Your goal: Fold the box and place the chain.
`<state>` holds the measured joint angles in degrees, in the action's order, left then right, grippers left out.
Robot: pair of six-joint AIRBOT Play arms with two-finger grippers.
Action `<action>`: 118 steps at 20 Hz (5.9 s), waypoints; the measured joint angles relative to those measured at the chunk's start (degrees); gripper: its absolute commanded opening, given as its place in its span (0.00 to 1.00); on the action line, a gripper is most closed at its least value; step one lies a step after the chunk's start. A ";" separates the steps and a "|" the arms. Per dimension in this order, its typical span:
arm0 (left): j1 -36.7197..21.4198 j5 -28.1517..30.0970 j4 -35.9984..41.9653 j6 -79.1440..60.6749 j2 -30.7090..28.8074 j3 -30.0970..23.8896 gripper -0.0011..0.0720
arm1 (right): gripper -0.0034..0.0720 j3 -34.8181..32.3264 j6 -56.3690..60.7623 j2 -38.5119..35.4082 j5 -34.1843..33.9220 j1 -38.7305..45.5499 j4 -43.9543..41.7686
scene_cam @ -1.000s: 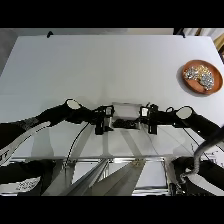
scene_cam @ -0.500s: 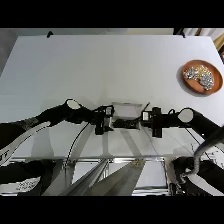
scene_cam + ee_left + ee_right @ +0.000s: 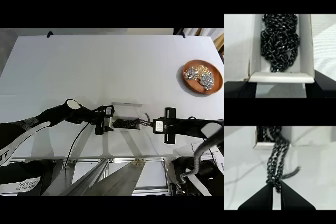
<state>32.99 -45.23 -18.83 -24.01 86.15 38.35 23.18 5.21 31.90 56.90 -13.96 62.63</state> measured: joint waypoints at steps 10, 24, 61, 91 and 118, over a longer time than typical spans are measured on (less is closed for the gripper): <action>0.00 0.00 0.00 0.00 0.00 0.00 0.30 | 0.06 10.34 0.39 -7.48 -0.13 0.00 -19.91; 0.00 0.00 0.00 0.00 0.00 0.00 0.30 | 0.06 12.59 2.82 15.63 -13.64 -12.79 -31.98; 0.00 0.00 -0.02 0.00 0.00 0.00 0.30 | 0.14 43.82 26.45 51.30 13.49 -12.37 -8.61; 0.00 0.07 0.04 0.04 0.00 0.00 0.30 | 0.50 24.79 21.31 35.36 2.12 -17.59 -5.90; -0.07 0.20 -0.04 -0.09 0.00 0.02 0.30 | 0.50 20.24 21.49 35.17 -4.96 -18.10 -2.99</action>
<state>32.93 -45.04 -18.87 -24.10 86.15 38.37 43.42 26.70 67.07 51.94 -32.05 59.64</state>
